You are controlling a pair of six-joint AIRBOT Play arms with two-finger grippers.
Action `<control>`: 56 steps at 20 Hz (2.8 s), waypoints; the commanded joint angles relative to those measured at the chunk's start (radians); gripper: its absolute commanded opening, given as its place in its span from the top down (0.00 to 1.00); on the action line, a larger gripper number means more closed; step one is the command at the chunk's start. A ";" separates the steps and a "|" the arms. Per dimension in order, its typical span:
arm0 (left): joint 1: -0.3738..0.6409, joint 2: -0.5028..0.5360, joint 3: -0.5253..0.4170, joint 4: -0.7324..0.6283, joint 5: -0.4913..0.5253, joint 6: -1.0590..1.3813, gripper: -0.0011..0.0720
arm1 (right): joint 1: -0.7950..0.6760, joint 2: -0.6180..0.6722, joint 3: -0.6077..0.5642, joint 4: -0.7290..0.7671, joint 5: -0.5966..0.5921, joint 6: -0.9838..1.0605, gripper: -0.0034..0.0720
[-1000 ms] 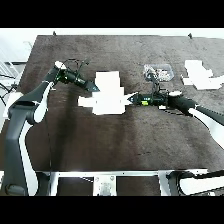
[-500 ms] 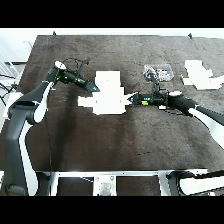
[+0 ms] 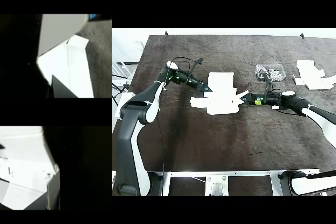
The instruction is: Fold the box and place the chain.
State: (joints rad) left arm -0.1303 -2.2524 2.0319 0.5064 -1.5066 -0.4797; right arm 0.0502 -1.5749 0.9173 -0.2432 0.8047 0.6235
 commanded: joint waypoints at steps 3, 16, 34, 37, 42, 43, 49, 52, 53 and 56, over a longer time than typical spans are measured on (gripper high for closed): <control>0.000 0.012 -0.004 -0.040 -0.032 0.249 0.97 | -0.129 0.049 0.001 0.000 0.133 0.000 0.75; -0.051 0.150 -0.304 -0.056 0.237 0.682 0.97 | -0.222 0.142 -0.036 -0.003 0.158 -0.012 0.75; -0.056 0.125 -0.306 -0.039 0.260 0.756 0.96 | -0.189 0.275 -0.081 -0.003 0.167 -0.371 0.61; -0.056 0.125 -0.306 -0.041 0.262 0.742 0.96 | -0.137 0.363 -0.099 -0.016 0.166 -0.522 0.26; -0.056 0.126 -0.306 -0.043 0.262 0.742 0.96 | 0.063 0.352 -0.105 -0.260 0.100 -0.700 0.05; -0.056 0.126 -0.306 -0.043 0.262 0.742 0.96 | 0.111 0.344 -0.105 -0.342 0.056 -0.699 0.05; -0.056 0.126 -0.306 -0.043 0.262 0.742 0.96 | 0.237 0.241 -0.105 -0.509 -0.063 -0.699 0.05; -0.056 0.126 -0.306 -0.043 0.262 0.742 0.96 | 0.235 0.189 -0.105 -0.509 -0.100 -0.700 0.05; -0.056 0.126 -0.306 -0.043 0.262 0.742 0.96 | 0.238 0.175 -0.105 -0.509 -0.122 -0.700 0.05; -0.056 0.126 -0.306 -0.043 0.262 0.742 0.96 | 0.242 0.143 -0.105 -0.499 -0.194 -0.700 0.05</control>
State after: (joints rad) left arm -0.1856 -2.1269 1.7260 0.4629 -1.2453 0.2619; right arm 0.2844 -1.3983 0.8127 -0.7368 0.6853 -0.0742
